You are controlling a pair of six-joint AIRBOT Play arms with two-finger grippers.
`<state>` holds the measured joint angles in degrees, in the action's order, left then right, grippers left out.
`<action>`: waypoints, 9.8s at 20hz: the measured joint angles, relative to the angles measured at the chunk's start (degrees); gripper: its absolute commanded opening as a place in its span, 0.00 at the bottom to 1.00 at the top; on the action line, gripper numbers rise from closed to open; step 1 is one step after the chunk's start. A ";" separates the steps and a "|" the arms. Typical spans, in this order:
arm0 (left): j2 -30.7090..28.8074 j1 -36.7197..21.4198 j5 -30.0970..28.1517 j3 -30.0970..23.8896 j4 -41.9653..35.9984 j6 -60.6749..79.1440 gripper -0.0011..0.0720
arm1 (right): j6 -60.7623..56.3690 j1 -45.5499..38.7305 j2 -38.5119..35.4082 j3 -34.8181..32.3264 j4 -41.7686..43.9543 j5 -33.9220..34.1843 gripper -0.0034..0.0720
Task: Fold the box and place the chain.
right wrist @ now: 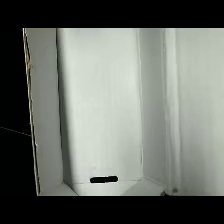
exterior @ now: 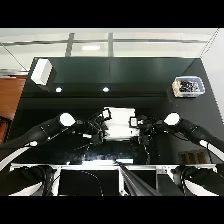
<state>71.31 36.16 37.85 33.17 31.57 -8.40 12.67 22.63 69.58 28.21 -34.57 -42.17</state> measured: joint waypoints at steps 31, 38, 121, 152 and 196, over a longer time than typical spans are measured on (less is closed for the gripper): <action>-0.39 -29.81 19.65 -7.87 3.43 -64.19 0.06 | -0.02 0.00 0.00 0.00 0.00 0.02 0.61; 1.88 -25.38 20.83 -4.70 -4.22 -54.62 0.27 | 0.00 0.00 0.00 0.00 0.00 0.02 0.61; 15.21 13.79 27.34 29.31 52.22 -123.99 0.68 | 0.13 0.00 0.00 0.00 -0.07 0.07 0.61; 15.23 13.79 27.34 29.33 53.18 -125.50 0.05 | -3.74 -2.47 -5.68 -0.02 -3.54 -4.76 0.87; 15.21 13.77 27.10 29.33 53.02 -125.48 0.05 | -48.37 -12.83 -12.59 2.91 -7.65 -9.29 0.06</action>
<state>86.52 49.93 64.95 62.50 84.60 -133.88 -35.70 9.80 56.99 31.11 -42.22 -51.46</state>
